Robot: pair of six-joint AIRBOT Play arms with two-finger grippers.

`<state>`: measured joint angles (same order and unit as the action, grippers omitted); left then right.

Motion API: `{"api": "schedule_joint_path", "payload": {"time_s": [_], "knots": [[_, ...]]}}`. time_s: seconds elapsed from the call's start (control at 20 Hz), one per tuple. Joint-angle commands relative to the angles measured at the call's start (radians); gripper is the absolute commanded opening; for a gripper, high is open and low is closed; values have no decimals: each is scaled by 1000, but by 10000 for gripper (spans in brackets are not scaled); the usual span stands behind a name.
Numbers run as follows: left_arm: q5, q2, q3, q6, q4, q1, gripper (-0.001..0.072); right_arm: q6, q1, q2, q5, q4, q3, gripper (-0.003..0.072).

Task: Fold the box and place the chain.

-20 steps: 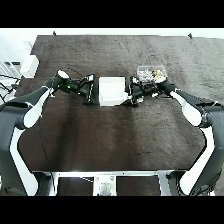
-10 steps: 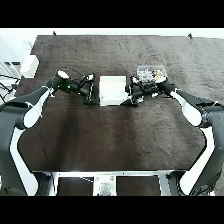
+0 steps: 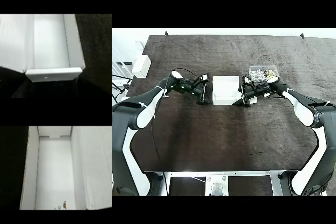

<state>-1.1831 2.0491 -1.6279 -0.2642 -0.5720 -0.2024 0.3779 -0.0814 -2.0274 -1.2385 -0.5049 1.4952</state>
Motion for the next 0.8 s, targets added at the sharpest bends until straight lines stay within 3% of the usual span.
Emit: {"api": "schedule_joint_path", "payload": {"time_s": [0.0,0.75], "knots": [[41,1,-1,-6,-16,-10,713,0,0,0,-1,0,0,602],[23,1,-1,-6,-21,7,695,0,0,0,-1,0,0,602]]}}
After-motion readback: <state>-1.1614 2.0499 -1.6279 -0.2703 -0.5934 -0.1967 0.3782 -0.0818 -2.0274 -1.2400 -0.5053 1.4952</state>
